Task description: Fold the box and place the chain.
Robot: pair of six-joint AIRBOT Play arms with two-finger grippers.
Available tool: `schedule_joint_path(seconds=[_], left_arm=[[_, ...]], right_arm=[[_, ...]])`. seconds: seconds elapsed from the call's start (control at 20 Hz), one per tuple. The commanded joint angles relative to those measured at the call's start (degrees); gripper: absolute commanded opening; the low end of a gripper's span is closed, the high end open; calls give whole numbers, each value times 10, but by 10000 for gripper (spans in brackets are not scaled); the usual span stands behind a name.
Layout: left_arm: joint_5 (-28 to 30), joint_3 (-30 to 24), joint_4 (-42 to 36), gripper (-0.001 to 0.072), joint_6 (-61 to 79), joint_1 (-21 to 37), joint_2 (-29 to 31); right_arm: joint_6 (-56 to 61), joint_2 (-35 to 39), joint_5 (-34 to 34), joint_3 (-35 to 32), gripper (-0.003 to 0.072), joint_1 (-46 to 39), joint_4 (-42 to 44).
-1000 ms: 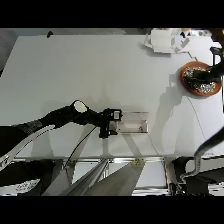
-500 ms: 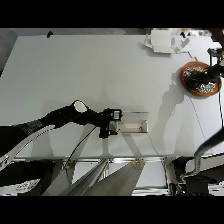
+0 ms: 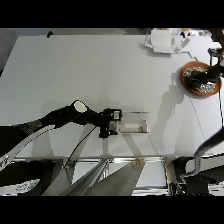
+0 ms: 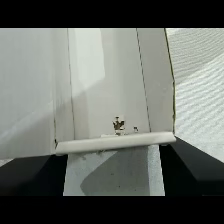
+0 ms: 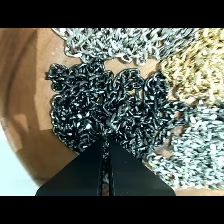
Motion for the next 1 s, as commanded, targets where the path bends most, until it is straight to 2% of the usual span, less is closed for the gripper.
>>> schedule_joint_path(seconds=[0.0,0.2,0.35,0.75,0.95], left_arm=[[0,0,0,150,0,0,0],[0,0,0,150,0,0,0],[0,0,0,150,0,0,0],[0,0,0,150,0,0,0],[0,0,0,150,0,0,0]], right_arm=[[-2,26,-14,0,18,0,0],[-3,30,-1,0,18,0,0],[-24,65,20,0,17,4,14],[-67,296,66,0,17,6,125],[-93,381,134,0,18,6,210]])
